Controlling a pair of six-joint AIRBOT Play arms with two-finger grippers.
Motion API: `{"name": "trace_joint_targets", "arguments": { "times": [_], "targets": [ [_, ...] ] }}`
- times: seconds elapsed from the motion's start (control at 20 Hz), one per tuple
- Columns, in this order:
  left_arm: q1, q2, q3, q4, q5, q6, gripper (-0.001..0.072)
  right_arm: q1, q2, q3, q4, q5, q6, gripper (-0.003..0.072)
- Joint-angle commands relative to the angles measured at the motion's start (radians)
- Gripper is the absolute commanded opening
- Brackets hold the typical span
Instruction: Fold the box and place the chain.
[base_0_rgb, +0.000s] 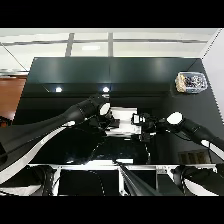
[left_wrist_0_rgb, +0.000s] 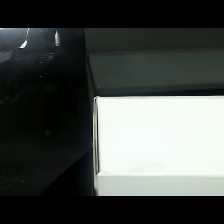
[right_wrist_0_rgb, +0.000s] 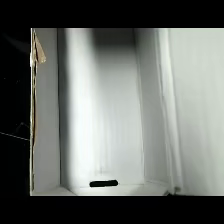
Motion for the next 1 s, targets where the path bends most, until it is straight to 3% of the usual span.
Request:
{"name": "trace_joint_targets", "arguments": {
  "times": [0.0, 0.2, 0.35, 0.45, 0.6, 0.65, 0.7, 0.75, 0.95],
  "targets": [
    [0.001, 0.0, 0.001, 0.002, -0.004, 0.001, 0.0027, 0.001, 0.036, 0.0, -0.039, 0.01, 0.035, 0.0709],
    [0.001, 0.0, 0.001, 0.002, -0.013, 0.003, 0.0028, 0.0, 0.15, 0.0, -0.251, 0.019, 0.13, 0.0709],
    [0.001, 0.0, 0.001, 0.002, -0.012, 0.003, 0.0028, -0.006, 0.168, 0.0, -0.237, 0.047, 0.14, 0.0706],
    [0.001, 0.0, 0.001, 0.002, -0.012, 0.003, 0.0028, -0.006, 0.168, 0.0, -0.194, 0.058, 0.14, 0.0476],
    [0.001, 0.0, 0.001, 0.0, -0.012, 0.003, 0.0028, 0.003, 0.167, 0.0, -0.145, 0.073, 0.14, 0.0472],
    [0.001, 0.0, 0.001, -0.006, -0.012, 0.003, 0.0028, 0.008, 0.165, 0.0, -0.116, 0.072, 0.14, 0.0418],
    [0.001, 0.0, 0.001, -0.013, -0.013, 0.003, 0.0028, 0.013, 0.159, 0.0, -0.08, 0.073, 0.153, 0.0186],
    [0.001, 0.0, 0.001, -0.013, -0.017, 0.003, 0.0028, 0.014, 0.151, 0.0, -0.052, 0.073, 0.163, 0.0129],
    [0.001, 0.0, 0.001, -0.016, -0.021, 0.003, 0.0028, 0.013, 0.112, 0.0, 0.043, 0.063, 0.169, 0.0133]
  ]
}}
